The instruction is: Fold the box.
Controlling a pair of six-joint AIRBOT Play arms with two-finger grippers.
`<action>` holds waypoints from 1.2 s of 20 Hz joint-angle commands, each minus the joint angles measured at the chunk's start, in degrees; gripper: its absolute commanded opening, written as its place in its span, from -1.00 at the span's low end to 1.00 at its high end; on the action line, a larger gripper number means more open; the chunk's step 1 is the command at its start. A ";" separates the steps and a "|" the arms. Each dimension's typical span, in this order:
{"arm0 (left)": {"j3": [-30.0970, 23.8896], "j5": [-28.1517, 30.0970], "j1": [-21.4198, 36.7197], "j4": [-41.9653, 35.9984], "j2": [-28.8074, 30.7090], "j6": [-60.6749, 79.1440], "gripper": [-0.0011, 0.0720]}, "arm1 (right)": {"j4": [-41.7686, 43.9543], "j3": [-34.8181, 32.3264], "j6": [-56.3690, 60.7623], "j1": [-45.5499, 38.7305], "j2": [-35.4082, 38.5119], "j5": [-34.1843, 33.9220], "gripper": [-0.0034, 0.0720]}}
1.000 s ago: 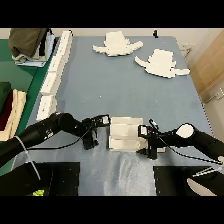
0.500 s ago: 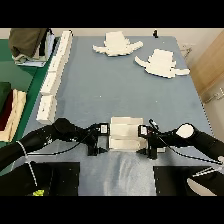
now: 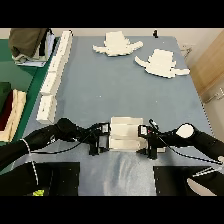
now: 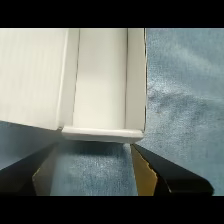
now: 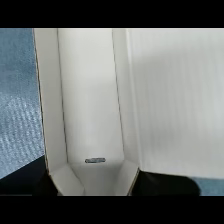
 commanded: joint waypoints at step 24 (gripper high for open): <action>1.40 3.65 -5.88 -1.18 -3.32 1.81 0.93 | 0.00 0.02 0.02 -0.02 0.04 0.02 0.43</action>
